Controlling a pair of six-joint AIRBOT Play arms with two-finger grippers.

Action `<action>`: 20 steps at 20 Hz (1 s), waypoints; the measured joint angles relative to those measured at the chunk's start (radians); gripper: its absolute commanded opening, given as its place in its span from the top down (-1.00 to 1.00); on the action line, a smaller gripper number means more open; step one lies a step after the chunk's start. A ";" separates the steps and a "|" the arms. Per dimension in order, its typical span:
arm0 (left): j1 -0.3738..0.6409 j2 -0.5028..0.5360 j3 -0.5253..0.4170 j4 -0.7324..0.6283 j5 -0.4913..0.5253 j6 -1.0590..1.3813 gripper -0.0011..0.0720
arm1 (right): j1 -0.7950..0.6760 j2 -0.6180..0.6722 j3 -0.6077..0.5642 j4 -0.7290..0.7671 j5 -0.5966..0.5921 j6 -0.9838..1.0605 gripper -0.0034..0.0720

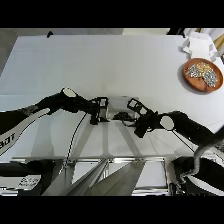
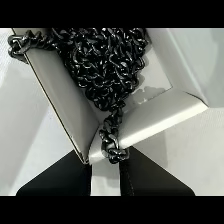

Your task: Fold the box and place the chain.

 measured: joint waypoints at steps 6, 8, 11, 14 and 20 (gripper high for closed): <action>0.000 0.000 0.000 0.002 -0.001 0.001 0.55 | 0.004 -0.023 -0.005 0.014 0.016 0.002 0.82; 0.000 0.000 0.000 0.001 0.000 0.000 0.55 | 0.004 -0.025 -0.006 0.013 0.031 0.000 0.86; 0.000 0.000 0.000 0.000 0.000 0.000 0.55 | 0.004 -0.027 -0.006 0.002 0.058 -0.002 0.86; -0.001 0.000 0.000 -0.005 0.004 -0.004 0.55 | 0.004 -0.011 -0.007 -0.017 0.118 -0.005 0.86; -0.001 0.000 0.000 -0.003 0.003 -0.003 0.55 | 0.004 0.138 -0.008 -0.051 0.171 0.000 0.86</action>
